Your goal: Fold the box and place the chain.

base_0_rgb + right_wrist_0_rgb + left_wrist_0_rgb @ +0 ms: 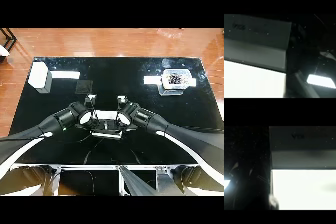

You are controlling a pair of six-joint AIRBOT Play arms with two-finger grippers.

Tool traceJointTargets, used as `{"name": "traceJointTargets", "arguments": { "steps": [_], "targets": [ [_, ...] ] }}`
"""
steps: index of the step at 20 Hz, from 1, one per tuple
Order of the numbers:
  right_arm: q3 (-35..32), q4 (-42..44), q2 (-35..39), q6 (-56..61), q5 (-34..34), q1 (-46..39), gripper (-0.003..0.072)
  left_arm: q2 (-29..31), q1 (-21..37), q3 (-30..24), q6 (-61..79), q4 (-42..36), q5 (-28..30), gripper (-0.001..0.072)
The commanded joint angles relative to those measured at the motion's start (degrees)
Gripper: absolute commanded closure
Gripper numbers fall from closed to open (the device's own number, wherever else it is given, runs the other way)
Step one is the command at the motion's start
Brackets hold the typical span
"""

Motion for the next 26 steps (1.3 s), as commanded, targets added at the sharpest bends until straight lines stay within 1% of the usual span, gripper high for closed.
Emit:
{"name": "traceJointTargets", "arguments": {
  "steps": [1,2,9,10,11,12,13,14,15,16,19,20,21,23,24,25,26],
  "targets": [
    [0.0,0.2,0.0,0.3,-0.3,0.1,0.0629,0.0,0.0,0.0,0.1,0.0,0.0,0.0681],
    [0.0,0.2,0.0,0.4,-0.4,0.1,0.0664,0.0,0.0,0.0,0.1,0.0,0.0,0.0681],
    [0.0,0.0,0.0,0.5,-0.4,0.2,0.0663,0.0,0.0,0.0,0.1,0.0,0.0,0.0681],
    [0.0,0.0,0.0,0.5,-0.4,0.2,0.0651,0.0,0.0,0.0,0.1,0.0,0.0,0.0681],
    [0.0,0.0,0.1,0.5,-0.3,0.2,0.0482,0.0,0.0,0.0,0.1,0.0,0.0,0.0681],
    [0.1,0.0,0.2,0.5,-0.3,0.2,0.0269,0.0,0.0,0.0,0.1,0.0,0.0,0.0681],
    [0.2,0.0,0.3,0.4,0.1,0.2,0.0228,0.0,0.0,0.0,0.1,0.0,0.0,0.0681],
    [0.2,0.0,0.7,0.0,0.1,0.2,0.0228,0.0,0.0,0.0,0.1,0.0,0.0,0.0681],
    [0.2,0.0,1.1,0.0,0.1,0.2,0.0154,0.0,0.0,0.0,0.1,0.0,0.0,0.0681],
    [0.2,0.0,1.6,-0.1,0.3,0.2,0.0123,0.0,0.0,0.0,0.1,0.0,0.0,0.0681],
    [0.2,0.1,2.9,-0.6,0.7,0.2,0.0126,0.0,0.0,0.0,0.1,0.0,0.0,0.0681],
    [0.2,0.2,2.9,-0.6,1.3,0.2,0.0153,0.0,0.0,0.0,0.1,0.0,0.0,0.0681],
    [0.2,-0.1,2.7,-0.6,2.0,0.6,0.0152,0.0,0.0,0.0,0.1,0.0,0.0,0.0681],
    [0.2,-0.8,1.7,0.2,1.1,1.4,0.0155,0.0,0.0,0.0,0.1,0.0,0.0,0.0681],
    [0.2,-1.5,1.1,1.7,0.2,1.4,0.0181,0.0,0.0,0.0,0.1,0.0,0.0,0.0681],
    [0.2,-2.0,0.5,2.6,-0.6,1.4,0.0244,0.0,0.0,0.0,0.1,0.0,0.0,0.0681],
    [0.2,-2.7,0.0,3.5,-0.7,1.4,0.0244,0.0,0.0,0.0,0.1,0.0,0.0,0.0681]
  ]
}}
